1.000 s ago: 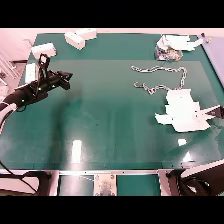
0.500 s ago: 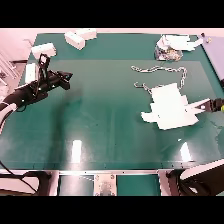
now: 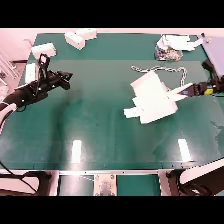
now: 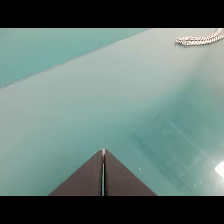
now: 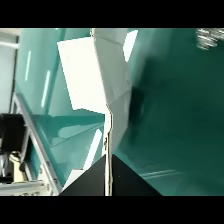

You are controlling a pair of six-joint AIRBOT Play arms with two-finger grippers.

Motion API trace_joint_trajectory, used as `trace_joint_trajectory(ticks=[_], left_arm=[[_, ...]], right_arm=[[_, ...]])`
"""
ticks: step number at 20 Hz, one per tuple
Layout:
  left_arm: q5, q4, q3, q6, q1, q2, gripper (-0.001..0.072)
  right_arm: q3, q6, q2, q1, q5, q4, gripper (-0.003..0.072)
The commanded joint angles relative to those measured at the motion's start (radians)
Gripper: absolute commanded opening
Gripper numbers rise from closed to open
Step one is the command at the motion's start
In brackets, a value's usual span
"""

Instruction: Fold the box and place the chain.

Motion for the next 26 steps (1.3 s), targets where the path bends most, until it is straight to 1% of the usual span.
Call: trace_joint_trajectory(ticks=[1, 3, 5, 7, 10, 12, 14, 19, 22, 24, 25, 26], left_arm=[[0.0, 0.0, 0.0, 0.0, 0.001, 0.001, 0.002], [0.0, 0.0, 0.0, 0.0, 0.001, 0.001, 0.002], [0.0, 0.0, 0.0, 0.0, 0.001, 0.001, 0.002], [0.0, 0.0, 0.0, 0.0, 0.001, 0.001, 0.002], [-0.002, 0.0, 0.0, 0.0, 0.001, 0.001, 0.002], [-0.002, -0.002, 0.0, 0.0, 0.001, 0.001, 0.0021], [-0.002, -0.013, 0.0, 0.0, 0.001, 0.001, 0.002], [-0.005, -0.019, 0.0, -0.015, 0.001, 0.001, 0.002], [-0.007, -0.019, 0.0, -0.015, 0.001, 0.001, 0.0021], [-0.006, -0.019, 0.0, -0.014, 0.001, 0.001, 0.0021], [-0.007, -0.018, 0.0, -0.014, 0.001, 0.001, 0.0082], [-0.006, -0.018, 0.0, -0.014, 0.001, 0.001, 0.0383]], right_arm=[[-0.08, -0.015, 0.064, 0.105, 0.119, 0.063, -0.0001], [-0.173, -0.035, 0.121, 0.142, 0.212, 0.074, -0.0001], [-0.291, -0.043, 0.181, 0.168, 0.322, 0.094, -0.0001], [-0.42, -0.042, 0.222, 0.195, 0.405, 0.132, -0.0001], [-0.607, -0.08, 0.233, 0.26, 0.542, 0.191, 0.0], [-0.692, -0.113, 0.233, 0.323, 0.647, 0.233, -0.0001], [-0.727, -0.114, 0.233, 0.397, 0.751, 0.248, -0.0001], [-0.732, -0.105, 0.233, 0.549, 1.019, 0.336, -0.0001], [-0.732, -0.101, 0.234, 0.579, 1.074, 0.354, 0.0], [-0.715, -0.104, 0.235, 0.581, 1.08, 0.351, 0.0], [-0.7, -0.105, 0.235, 0.581, 1.071, 0.349, 0.0], [-0.683, -0.106, 0.235, 0.581, 1.07, 0.349, 0.0]])
